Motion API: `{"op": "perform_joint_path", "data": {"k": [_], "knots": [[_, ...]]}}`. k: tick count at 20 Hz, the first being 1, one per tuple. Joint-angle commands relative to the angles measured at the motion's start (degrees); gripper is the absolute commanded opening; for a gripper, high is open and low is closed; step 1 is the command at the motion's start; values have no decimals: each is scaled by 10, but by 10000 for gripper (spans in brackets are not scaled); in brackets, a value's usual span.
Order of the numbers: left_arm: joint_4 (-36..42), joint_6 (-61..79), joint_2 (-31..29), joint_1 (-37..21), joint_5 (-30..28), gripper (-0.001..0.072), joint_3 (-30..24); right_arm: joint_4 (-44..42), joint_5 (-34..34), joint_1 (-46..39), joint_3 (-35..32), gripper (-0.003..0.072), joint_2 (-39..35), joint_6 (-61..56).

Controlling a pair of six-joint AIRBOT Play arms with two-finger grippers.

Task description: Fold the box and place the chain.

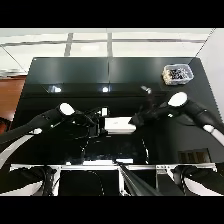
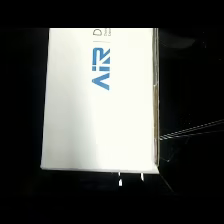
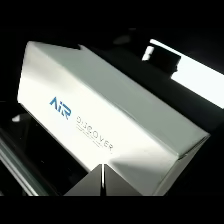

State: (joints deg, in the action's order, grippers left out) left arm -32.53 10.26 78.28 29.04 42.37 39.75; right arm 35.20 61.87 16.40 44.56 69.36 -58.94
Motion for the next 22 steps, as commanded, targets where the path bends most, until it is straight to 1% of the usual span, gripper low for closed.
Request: {"op": "perform_joint_path", "data": {"k": [1, 3, 4, 5, 7, 8, 10, 13, 15, 16, 18, 22], "knots": [[-6, -27, -15, -1, 1, 713, 12, 1, 124, -82, 52, 13, -71, 7], [-86, -94, -49, -1, 7, 714, 27, 15, 148, -158, 57, 13, -132, 6], [-123, -125, -70, -1, 19, 714, 36, 28, 156, -191, 57, 13, -156, 5], [-142, -143, -91, -1, 35, 713, 44, 44, 162, -223, 57, 13, -178, 1], [-111, -146, -115, 4, 47, 712, 63, 56, 165, -265, 57, 13, -199, -1], [-81, -146, -113, 15, 41, 710, 77, 54, 164, -276, 57, 13, -200, -1], [-44, -146, -83, 47, 22, 710, 107, 54, 152, -280, 57, 13, -200, -1], [-44, -146, 3, 92, 17, 710, 162, 54, 151, -280, 57, 13, -200, 0], [-45, -184, 54, 103, 13, 710, 195, 54, 151, -280, 57, 13, -200, 0], [-45, -214, 73, 103, 20, 710, 208, 54, 150, -280, 57, 13, -200, 0], [-45, -242, 94, 99, 37, 710, 221, 54, 150, -280, 57, 13, -200, 0], [-47, -242, 104, 93, 68, 710, 221, 54, 150, -280, 57, 13, -200, 0]]}}
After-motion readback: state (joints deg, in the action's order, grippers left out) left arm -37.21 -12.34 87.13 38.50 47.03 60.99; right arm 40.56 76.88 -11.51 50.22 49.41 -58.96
